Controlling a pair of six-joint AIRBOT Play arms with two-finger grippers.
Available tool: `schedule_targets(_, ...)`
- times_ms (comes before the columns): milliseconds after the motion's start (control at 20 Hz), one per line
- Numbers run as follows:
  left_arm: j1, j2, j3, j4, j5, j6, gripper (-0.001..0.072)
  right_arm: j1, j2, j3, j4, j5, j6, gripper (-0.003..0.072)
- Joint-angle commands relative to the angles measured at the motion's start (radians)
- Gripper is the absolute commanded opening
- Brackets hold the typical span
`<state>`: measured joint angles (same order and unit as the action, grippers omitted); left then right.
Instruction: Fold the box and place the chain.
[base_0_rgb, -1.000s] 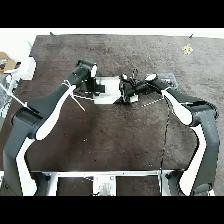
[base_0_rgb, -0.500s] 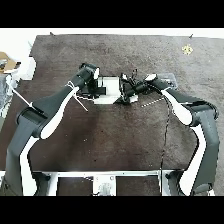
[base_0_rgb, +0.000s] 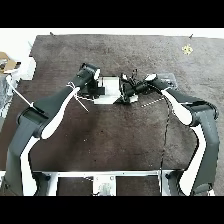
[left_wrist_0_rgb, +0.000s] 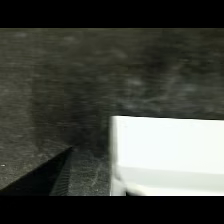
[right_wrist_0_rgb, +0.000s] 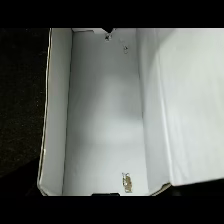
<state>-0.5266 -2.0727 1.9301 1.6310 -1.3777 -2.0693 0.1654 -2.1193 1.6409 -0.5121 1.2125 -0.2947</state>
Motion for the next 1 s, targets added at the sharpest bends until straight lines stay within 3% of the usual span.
schedule_targets(0, -0.002, 0.026, 0.004, -0.019, 0.017, 0.078, 0.0370, 0.000, 0.000, 0.000, 0.000, 0.000, 0.000, 0.0428)
schedule_targets(350, -0.002, 0.092, 0.125, -0.047, -0.143, 0.251, 0.0371, 0.000, 0.000, 0.000, 0.000, 0.000, 0.000, 0.0428)
schedule_targets(700, -0.001, 0.237, 0.126, -0.072, -0.129, 0.581, 0.0371, 0.000, 0.000, 0.000, 0.000, 0.000, 0.000, 0.0428)
schedule_targets(950, 0.096, 0.274, 0.124, -0.331, -0.081, 0.873, 0.0371, 0.000, 0.000, 0.000, 0.000, 0.000, 0.000, 0.0428)
